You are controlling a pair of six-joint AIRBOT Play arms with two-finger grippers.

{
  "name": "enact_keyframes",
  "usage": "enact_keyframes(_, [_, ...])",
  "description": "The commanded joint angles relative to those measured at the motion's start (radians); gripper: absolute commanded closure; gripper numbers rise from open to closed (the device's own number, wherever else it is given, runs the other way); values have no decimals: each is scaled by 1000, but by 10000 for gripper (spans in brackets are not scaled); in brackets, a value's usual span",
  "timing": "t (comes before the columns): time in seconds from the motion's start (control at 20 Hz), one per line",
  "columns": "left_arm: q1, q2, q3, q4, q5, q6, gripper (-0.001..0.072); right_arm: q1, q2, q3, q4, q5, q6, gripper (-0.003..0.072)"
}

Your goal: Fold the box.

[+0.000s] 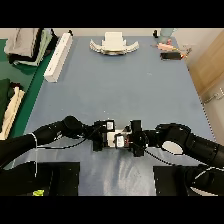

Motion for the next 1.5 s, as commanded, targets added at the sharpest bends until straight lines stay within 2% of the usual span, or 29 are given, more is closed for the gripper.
enact_keyframes(0.0, [1, 0, 0, 2, -3, 2, 301, 0, 2, 0, -13, -13, -8, 169])
enact_keyframes(0.45, [1, 0, 0, 2, -3, 2, 302, -1, 48, 0, -32, -21, -7, 169])
enact_keyframes(0.65, [1, 0, 0, 1, -3, 2, 301, -1, 51, 0, -78, -38, -7, 170])
enact_keyframes(1.15, [1, 0, 0, 2, -3, 2, 301, -1, 49, 6, -79, -62, -7, 188])
enact_keyframes(1.2, [1, 0, 0, 2, -3, 2, 302, -1, 46, 6, -76, -61, -7, 212])
enact_keyframes(1.25, [1, 0, 0, 2, -3, 2, 302, -1, 40, 6, -76, -61, -7, 320])
enact_keyframes(1.4, [1, 0, 0, 2, -3, 2, 301, -1, 10, 7, -76, -64, -7, 333])
enact_keyframes(1.45, [1, 0, 0, 2, -3, 2, 302, -1, 4, 7, -76, -63, -6, 359])
